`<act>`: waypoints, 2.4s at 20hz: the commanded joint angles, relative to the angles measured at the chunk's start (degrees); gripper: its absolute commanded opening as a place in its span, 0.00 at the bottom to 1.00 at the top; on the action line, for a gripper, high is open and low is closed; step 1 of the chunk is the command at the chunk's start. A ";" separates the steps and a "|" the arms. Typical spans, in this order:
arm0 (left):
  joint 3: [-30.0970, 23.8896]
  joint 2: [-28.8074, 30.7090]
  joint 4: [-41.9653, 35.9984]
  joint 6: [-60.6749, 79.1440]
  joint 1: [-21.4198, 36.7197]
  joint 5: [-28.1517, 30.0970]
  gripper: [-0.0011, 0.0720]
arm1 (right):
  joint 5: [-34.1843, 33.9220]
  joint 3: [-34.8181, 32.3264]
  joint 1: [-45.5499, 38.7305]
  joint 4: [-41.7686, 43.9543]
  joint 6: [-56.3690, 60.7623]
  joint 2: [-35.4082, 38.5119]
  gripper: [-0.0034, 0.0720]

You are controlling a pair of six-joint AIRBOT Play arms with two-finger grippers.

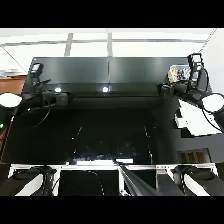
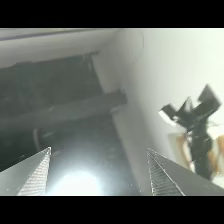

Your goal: Fold the box and place the chain.

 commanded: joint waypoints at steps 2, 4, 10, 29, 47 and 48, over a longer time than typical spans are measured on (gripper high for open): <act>6.49 -4.79 17.73 -16.79 -4.72 2.10 0.98 | 6.05 2.32 -9.55 -11.23 16.63 -0.15 0.98; 7.98 -5.11 25.88 -23.15 -3.78 -0.13 0.98 | 7.78 5.73 -22.93 -21.68 24.74 -0.72 0.98; 8.00 -5.90 28.81 -27.39 -1.14 -4.74 0.98 | 18.95 21.66 -61.44 -15.34 20.02 -15.56 0.98; 8.02 -6.03 27.10 -27.82 -1.22 -8.28 0.98 | 48.19 46.01 -58.66 -12.63 -21.20 -49.18 0.55; 7.72 -8.11 19.96 -27.78 -1.55 -4.92 0.98 | 35.54 0.90 -31.80 29.38 -20.92 -2.82 0.07; 7.72 -8.87 18.75 -27.76 -2.01 -4.85 0.98 | 29.44 -4.94 -26.36 35.50 -22.82 -0.81 0.07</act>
